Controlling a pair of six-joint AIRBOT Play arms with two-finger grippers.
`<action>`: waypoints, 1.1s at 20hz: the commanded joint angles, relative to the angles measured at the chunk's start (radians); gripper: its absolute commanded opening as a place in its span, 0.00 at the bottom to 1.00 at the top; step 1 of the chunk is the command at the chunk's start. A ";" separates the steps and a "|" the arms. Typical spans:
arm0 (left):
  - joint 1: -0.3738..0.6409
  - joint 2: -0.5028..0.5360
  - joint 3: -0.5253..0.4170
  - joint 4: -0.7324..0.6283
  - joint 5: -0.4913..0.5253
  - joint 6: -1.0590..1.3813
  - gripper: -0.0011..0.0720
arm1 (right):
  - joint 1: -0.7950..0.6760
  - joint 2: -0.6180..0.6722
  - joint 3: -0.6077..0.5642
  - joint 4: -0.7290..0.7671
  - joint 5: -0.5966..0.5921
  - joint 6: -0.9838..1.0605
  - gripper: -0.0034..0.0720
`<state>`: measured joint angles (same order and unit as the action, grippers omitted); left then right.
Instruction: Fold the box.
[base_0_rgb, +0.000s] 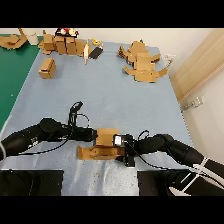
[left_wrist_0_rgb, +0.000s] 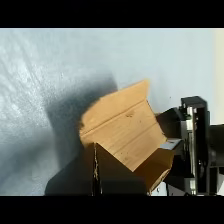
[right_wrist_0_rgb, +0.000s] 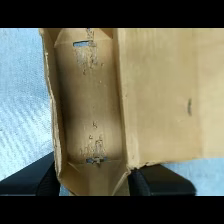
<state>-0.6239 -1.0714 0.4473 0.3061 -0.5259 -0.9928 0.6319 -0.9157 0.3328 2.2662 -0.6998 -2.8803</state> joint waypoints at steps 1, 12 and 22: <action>-0.010 -0.088 0.027 -0.004 -0.093 0.007 0.03 | 0.000 0.001 0.000 0.000 0.001 0.000 0.62; 0.151 -0.079 0.050 0.011 -0.192 0.202 0.03 | -0.001 0.001 0.000 -0.003 0.002 0.000 0.62; 0.138 0.343 -0.119 0.261 -0.203 0.634 0.03 | -0.001 0.001 0.000 -0.003 -0.016 0.000 0.62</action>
<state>-0.4534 -0.8463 0.3756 0.3943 -0.7464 -0.4129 0.6319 -0.9154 0.3328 2.2627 -0.7078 -2.8803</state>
